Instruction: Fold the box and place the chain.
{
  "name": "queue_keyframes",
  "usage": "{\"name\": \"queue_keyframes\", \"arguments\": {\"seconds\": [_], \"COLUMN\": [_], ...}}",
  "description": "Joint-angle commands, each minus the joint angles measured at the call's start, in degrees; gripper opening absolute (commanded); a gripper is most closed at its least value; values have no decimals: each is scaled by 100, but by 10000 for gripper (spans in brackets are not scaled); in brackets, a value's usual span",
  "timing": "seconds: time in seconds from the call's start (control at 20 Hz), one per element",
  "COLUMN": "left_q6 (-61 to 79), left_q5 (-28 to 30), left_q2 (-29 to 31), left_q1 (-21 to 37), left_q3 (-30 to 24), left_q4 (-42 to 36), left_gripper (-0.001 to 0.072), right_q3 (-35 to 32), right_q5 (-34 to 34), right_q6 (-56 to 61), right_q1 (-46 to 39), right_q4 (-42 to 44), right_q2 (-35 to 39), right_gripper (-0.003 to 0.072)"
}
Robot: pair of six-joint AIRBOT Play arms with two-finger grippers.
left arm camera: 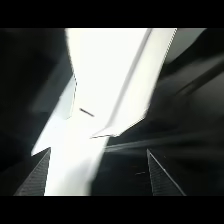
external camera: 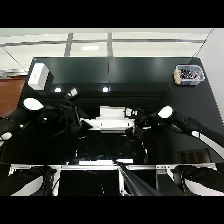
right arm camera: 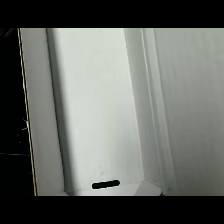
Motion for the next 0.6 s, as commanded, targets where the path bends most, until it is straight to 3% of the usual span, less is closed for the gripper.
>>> {"name": "queue_keyframes", "arguments": {"seconds": [0.0, 0.05, 0.2, 0.55], "left_q6": [1652, 1786, 1851, 1853], "left_q5": [1639, 1849, 944, 697], "left_q2": [-92, -149, -376, -844], "left_q1": [-586, -750, -748, -756], "left_q3": [-105, -76, 367, 444], "left_q4": [378, 476, 654, 584], "left_gripper": [705, 704, 702, 700], "right_q3": [0, 0, 0, 0], "right_q5": [4, 4, 7, 7], "right_q6": [0, 0, 0, 0], "right_q1": [0, 0, 0, 0], "right_q4": [0, -2, -2, -2], "right_q2": [-2, -2, -2, -2], "right_gripper": [402, 402, 402, 402]}}
